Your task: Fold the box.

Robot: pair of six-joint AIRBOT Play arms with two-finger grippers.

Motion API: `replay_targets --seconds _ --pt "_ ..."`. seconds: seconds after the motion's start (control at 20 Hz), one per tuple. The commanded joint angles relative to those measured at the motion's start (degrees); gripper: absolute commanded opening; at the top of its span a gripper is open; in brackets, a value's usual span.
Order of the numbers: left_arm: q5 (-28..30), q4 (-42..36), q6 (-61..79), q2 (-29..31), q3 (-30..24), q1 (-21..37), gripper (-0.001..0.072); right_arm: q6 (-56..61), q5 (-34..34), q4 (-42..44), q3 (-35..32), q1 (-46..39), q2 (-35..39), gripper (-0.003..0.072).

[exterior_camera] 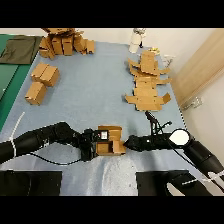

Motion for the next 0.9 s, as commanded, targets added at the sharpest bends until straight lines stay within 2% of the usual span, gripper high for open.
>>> replay_targets --seconds 0.0,0.05,0.1,0.2,0.45,0.65,0.85 --pt "0.0 0.0 0.0 0.0 0.0 0.0 0.0596 2.0 -0.8 -0.2 0.0 4.1 -0.3 0.0185" --pt "0.0 0.0 0.0 0.0 0.0 0.0 0.0596 3.3 -1.6 -0.4 0.0 6.4 -1.0 0.0189" --pt "0.0 0.0 0.0 0.0 0.0 0.0 0.0596 4.5 -2.7 -0.5 0.0 8.5 -2.0 0.0239" --pt "0.0 0.0 0.0 0.0 0.0 0.0 0.0596 6.0 -3.7 -2.1 1.2 11.8 -4.5 0.0239" --pt "0.0 0.0 0.0 0.0 0.0 0.0 0.0596 18.4 -2.3 -18.5 7.3 15.1 -9.7 0.0239" --pt "0.0 0.0 0.0 0.0 0.0 0.0 0.0596 26.3 -2.5 -25.2 10.5 18.1 -11.8 0.0239" --pt "0.0 0.0 0.0 0.0 0.0 0.0 0.0596 31.5 -2.4 -27.5 12.3 22.2 -15.6 0.0239"
